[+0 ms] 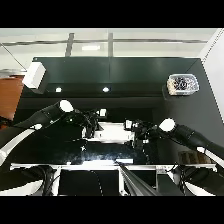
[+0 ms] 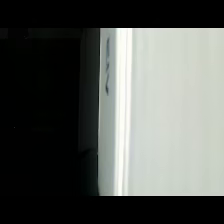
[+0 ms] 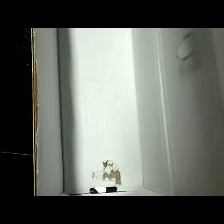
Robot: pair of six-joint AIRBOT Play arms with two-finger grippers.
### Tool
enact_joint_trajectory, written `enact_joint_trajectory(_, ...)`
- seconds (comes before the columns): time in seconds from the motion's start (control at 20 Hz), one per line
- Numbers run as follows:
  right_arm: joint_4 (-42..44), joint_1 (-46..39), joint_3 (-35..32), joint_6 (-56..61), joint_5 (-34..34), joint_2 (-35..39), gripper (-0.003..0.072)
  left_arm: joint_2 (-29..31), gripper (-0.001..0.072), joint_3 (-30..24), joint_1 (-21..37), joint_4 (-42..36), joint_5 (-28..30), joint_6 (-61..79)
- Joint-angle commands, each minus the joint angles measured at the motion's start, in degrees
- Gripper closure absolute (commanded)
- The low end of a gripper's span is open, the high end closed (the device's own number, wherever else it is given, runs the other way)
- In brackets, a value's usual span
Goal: Fold the box and place the chain.
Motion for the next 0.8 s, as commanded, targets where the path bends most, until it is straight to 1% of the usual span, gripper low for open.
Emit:
enact_joint_trajectory(0.0, -1.73, 0.98, 0.0, 1.33, -1.64, -0.13, 0.0096, 0.04, 0.0684, 0.07, 0.0, 0.0, -0.04, 0.02)
enact_joint_trajectory(0.15, -2.4, 1.31, 0.0, 1.9, -2.4, -0.15, 0.0096, 0.04, 0.0683, 0.07, 0.0, 0.0, -0.24, 0.02)
enact_joint_trajectory(0.3, -4.87, 1.27, 0.0, 1.9, -2.34, -0.15, 0.0097, 0.04, 0.0683, 0.07, 0.0, 0.02, -0.24, 0.02)
enact_joint_trajectory(0.75, -6.49, 1.27, 0.0, 1.86, -4.42, -0.15, 0.0098, 0.04, 0.0684, 0.07, 0.0, 0.0, -0.22, -0.11)
